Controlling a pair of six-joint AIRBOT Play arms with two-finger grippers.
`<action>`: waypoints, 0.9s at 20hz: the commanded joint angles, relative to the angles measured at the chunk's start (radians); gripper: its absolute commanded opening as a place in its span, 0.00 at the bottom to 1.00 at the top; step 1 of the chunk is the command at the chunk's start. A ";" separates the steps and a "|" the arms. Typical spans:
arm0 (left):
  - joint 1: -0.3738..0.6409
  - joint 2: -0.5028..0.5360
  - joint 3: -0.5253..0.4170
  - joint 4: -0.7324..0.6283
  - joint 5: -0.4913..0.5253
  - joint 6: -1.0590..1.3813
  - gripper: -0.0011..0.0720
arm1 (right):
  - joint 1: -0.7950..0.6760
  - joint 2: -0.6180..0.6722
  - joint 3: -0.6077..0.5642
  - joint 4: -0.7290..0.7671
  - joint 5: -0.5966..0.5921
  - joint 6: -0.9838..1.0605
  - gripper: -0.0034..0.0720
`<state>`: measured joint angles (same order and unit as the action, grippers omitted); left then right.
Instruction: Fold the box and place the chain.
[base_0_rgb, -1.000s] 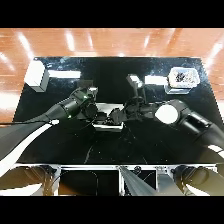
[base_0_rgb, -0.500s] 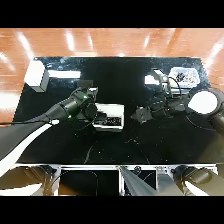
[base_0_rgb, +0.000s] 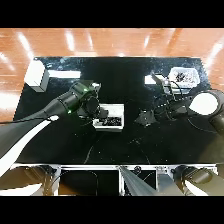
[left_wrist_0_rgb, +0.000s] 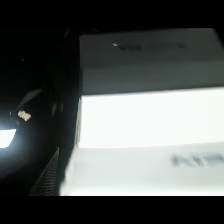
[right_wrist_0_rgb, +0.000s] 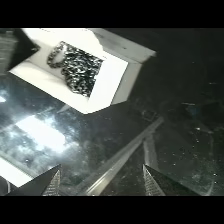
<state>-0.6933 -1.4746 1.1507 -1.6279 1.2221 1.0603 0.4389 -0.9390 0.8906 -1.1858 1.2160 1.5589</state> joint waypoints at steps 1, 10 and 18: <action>0.001 0.036 0.037 0.010 0.127 0.124 0.85 | 0.000 0.000 -0.001 -0.028 0.011 0.000 0.84; 0.183 0.457 -0.121 0.077 0.240 0.375 0.85 | -0.001 -0.240 0.376 -0.008 0.048 -0.049 1.00; 0.644 0.901 -0.492 -0.363 0.092 0.615 0.85 | 0.001 -0.596 0.554 0.109 -0.068 -0.198 1.00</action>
<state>-0.1551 -0.6811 0.7631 -1.8538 1.3590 1.5669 0.4389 -1.4246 1.4078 -1.1400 1.1797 1.4197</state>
